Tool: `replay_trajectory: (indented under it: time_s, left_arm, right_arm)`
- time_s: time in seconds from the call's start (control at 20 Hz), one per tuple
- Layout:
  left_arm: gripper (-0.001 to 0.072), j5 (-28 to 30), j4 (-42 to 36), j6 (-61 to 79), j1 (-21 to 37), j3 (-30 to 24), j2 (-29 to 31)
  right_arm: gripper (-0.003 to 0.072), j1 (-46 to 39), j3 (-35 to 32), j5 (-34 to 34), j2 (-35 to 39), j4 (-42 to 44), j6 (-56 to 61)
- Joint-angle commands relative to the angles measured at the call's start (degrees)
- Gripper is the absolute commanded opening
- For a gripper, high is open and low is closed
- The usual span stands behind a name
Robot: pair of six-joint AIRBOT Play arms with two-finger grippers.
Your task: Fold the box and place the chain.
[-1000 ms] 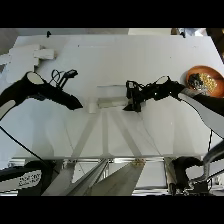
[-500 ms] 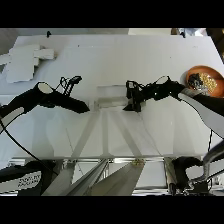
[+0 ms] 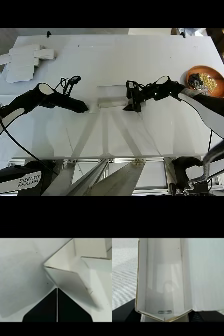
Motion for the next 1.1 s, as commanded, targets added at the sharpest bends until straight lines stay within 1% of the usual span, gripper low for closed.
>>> replay_trajectory:
  time_s: [0.0, 0.1, 0.5, 0.85, 0.95, 1.05]
  left_arm:
    - [0.0005, 0.1, 2.8, -1.4, 0.0, 0.0, 0.0]
    - [0.0005, 0.2, 2.2, -1.4, 0.0, 0.0, 0.0]
    - [0.0005, 0.8, -4.2, 1.0, -0.1, 0.0, -0.1]
    - [0.0006, 1.1, -4.8, 1.8, -0.1, 0.0, -0.1]
    - [0.0006, 0.5, -7.6, 2.0, -0.1, 0.0, -0.1]
    - [0.0016, -0.6, -12.4, 5.6, -0.1, 0.0, -0.1]
  right_arm:
    - [0.0495, 0.0, 0.0, 0.0, 0.0, 0.0, 0.0]
    - [0.0495, 0.0, 0.0, 0.0, 0.0, 0.0, 0.0]
    - [0.0495, 0.0, 0.0, 0.0, 0.0, 0.0, 0.0]
    - [0.0495, 0.0, 0.0, 0.0, 0.0, 0.0, 0.0]
    - [0.0495, 0.0, 0.0, 0.0, 0.0, 0.0, 0.0]
    - [0.0495, 0.0, 0.0, 0.0, 0.0, 0.0, 0.0]
